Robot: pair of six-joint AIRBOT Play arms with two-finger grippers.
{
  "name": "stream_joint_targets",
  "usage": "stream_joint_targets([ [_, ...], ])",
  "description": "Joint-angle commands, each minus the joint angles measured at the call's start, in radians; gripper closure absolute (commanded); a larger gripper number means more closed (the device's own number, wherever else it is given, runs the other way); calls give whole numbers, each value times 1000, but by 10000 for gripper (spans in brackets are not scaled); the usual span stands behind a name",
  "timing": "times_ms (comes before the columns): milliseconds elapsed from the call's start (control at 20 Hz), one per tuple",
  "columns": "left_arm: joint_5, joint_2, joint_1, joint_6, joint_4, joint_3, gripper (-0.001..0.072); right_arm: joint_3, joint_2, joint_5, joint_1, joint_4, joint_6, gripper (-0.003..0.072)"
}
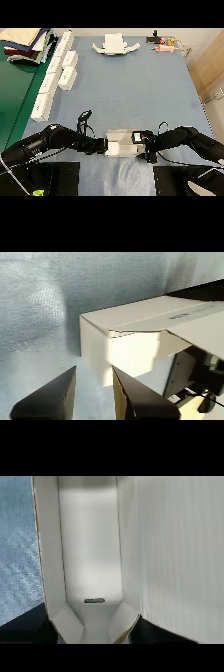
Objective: Fold the box.
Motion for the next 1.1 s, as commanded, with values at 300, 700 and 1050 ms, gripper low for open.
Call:
stream_joint_targets([
  [300, -1, -4, 0, 13, -1, 1, 352, 0, 0, 0, 0, 0, 0, 163],
  [700, 115, -75, -53, 42, -73, 31, 353, 0, 0, 0, 0, 0, 0, 164],
  [1050, 23, -230, -152, -200, 169, 151, 354, 0, 0, 0, 0, 0, 0, 164],
])
